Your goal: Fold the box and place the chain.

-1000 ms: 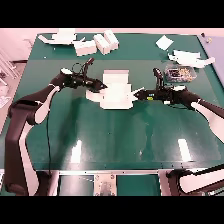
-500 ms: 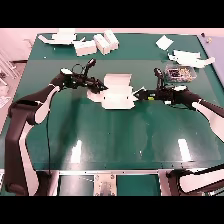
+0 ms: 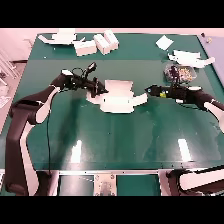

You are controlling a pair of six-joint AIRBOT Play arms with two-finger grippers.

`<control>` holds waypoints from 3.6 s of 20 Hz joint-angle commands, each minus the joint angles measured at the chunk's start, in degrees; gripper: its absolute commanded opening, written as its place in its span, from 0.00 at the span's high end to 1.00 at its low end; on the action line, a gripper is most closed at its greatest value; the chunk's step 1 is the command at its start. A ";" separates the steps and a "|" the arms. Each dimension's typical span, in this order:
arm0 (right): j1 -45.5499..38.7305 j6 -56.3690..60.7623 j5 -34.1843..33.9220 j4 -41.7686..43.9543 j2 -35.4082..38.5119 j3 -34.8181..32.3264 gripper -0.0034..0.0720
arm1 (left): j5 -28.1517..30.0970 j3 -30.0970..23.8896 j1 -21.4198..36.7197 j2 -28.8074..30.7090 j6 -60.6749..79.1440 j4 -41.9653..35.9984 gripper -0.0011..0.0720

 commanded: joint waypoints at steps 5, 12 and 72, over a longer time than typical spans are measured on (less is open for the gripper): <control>-1.60 -2.38 0.04 1.57 0.20 0.07 0.46 | 2.47 -2.84 0.04 -0.04 9.18 -5.49 0.96; -1.60 -3.50 0.00 1.60 0.17 0.07 0.46 | 2.73 -4.13 0.02 0.00 10.58 -5.95 0.96; 23.58 -52.59 -12.04 -4.68 14.95 -17.70 0.38 | 3.54 -5.38 -0.02 0.00 12.24 -6.16 0.96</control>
